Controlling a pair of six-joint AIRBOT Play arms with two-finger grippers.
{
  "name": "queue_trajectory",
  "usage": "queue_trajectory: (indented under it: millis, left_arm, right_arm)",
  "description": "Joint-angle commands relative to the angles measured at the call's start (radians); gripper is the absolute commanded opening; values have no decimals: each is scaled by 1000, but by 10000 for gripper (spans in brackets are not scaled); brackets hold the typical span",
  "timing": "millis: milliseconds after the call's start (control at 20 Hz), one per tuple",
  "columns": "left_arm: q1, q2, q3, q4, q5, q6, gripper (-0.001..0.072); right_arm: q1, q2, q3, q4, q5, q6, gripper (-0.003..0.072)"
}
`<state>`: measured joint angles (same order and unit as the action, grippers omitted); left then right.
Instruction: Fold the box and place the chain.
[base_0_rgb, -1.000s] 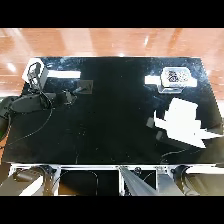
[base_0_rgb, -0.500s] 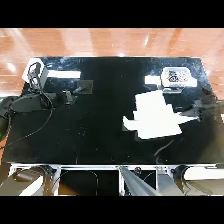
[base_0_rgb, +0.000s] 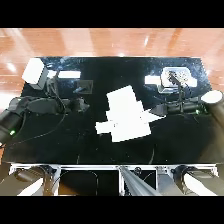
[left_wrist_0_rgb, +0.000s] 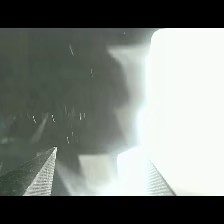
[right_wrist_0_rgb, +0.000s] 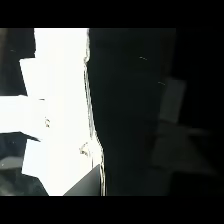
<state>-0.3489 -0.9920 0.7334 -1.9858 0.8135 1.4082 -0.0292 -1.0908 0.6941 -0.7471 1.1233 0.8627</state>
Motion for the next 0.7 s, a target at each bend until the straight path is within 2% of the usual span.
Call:
queue_trajectory:
  millis: [0,100,250,300,400,550,650]
  left_arm:
    - [-6,-93,0,-17,46,39,608]
    - [48,-161,1,-113,58,112,607]
    - [124,-241,1,-493,152,551,607]
    - [132,-269,1,-563,204,678,607]
    - [129,-335,1,-606,277,855,607]
    - [130,-452,15,-674,305,921,607]
    - [127,-531,46,-766,395,1045,607]
  right_arm:
    - [75,218,-125,-21,-133,-5,36]
    - [75,282,-160,-23,-114,17,36]
    - [75,308,-178,-27,-32,32,36]
    - [75,308,-178,-26,-16,39,36]
    - [75,308,-178,-24,5,43,36]
    - [75,308,-178,-24,81,78,36]
    - [75,308,-178,-24,113,103,36]
